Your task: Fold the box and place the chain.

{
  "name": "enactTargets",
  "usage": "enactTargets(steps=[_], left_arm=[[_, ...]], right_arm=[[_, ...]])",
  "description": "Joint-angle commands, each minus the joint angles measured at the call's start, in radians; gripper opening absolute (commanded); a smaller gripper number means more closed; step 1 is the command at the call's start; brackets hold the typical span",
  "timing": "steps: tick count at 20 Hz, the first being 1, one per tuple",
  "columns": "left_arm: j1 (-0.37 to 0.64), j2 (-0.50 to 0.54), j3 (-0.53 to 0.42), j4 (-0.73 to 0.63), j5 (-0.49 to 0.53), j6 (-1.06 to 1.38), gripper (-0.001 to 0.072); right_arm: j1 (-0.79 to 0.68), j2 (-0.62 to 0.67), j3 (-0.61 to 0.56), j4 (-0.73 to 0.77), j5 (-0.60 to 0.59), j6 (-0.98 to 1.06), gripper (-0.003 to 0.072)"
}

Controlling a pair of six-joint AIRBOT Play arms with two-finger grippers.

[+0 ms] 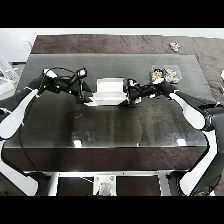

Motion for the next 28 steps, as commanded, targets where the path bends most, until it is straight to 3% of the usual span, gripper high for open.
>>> enactTargets(steps=[1,9,10,11,13,24,25,26,28], left_arm=[[-0.012,-0.025,0.0,-0.008,-0.003,0.008,0.0653],[-0.059,-0.03,0.0,0.024,0.083,0.034,0.0651],[-0.059,-0.03,0.0,0.031,0.096,0.028,0.063],[-0.059,-0.03,0.0,0.05,0.1,0.026,0.0517],[-0.059,-0.03,0.0,0.074,0.101,0.026,0.0484],[-0.059,-0.03,0.001,0.065,0.082,0.026,0.0481],[-0.059,-0.03,0.001,0.065,0.082,0.026,0.0459],[-0.059,-0.03,0.001,0.065,0.082,0.027,0.0301],[-0.059,-0.03,0.001,0.065,0.083,0.027,0.0288]], right_arm=[[0.001,0.0,0.0,0.0,0.0,0.0,0.0591],[0.001,0.0,0.0,0.0,0.0,0.0,0.059],[0.001,0.0,0.0,0.0,0.0,0.0,0.0591],[0.001,0.0,0.0,0.0,0.0,0.0,0.0591],[0.001,0.0,0.0,0.0,0.0,0.0,0.059],[0.001,0.0,0.0,0.0,0.0,0.0,0.059],[0.001,0.0,0.0,0.0,0.0,0.0,0.059],[0.001,0.0,0.0,0.0,0.0,0.0,0.0591],[0.001,0.0,0.0,0.0,0.0,0.0,0.0591]])
